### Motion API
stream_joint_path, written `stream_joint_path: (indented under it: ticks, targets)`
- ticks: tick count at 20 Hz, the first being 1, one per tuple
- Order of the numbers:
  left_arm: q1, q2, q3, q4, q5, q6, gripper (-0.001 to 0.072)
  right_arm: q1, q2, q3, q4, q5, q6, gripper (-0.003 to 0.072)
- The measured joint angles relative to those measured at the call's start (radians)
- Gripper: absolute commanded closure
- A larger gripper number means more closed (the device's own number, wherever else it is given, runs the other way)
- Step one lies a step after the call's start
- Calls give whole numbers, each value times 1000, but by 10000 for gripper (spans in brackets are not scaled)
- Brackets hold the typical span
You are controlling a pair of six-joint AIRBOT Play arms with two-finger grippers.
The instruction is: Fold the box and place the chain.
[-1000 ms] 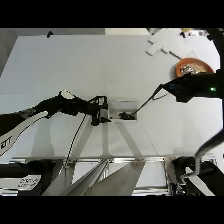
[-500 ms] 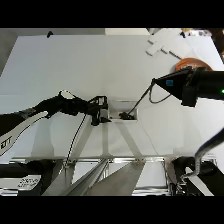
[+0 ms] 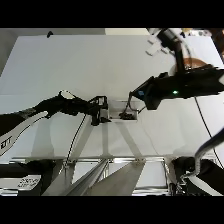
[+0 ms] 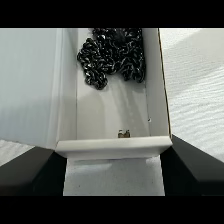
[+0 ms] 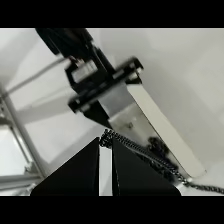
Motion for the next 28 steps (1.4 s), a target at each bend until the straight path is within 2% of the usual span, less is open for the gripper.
stream_joint_path:
  ticks: [5,11,12,14,17,19,22,25,28]
  targets:
    - [0,0,0,0,0,0,641,68,-114,-19,-106,-5,43,669]
    - [0,0,0,0,0,0,641,85,-171,-114,-161,-21,66,665]
    - [0,0,0,0,0,0,641,86,-176,-124,-165,-28,67,629]
    - [0,0,0,0,0,0,641,87,-185,-137,-169,-34,68,495]
    - [0,0,0,0,0,0,641,87,-192,-145,-172,-32,69,445]
    - [0,0,0,0,0,0,641,87,-193,-146,-173,-21,69,337]
    - [0,0,0,0,0,0,641,87,-174,-116,-193,3,63,339]
    - [0,0,0,0,0,0,641,77,-142,-27,-276,16,76,341]
    - [0,0,0,0,0,0,641,7,-128,56,-360,6,140,341]
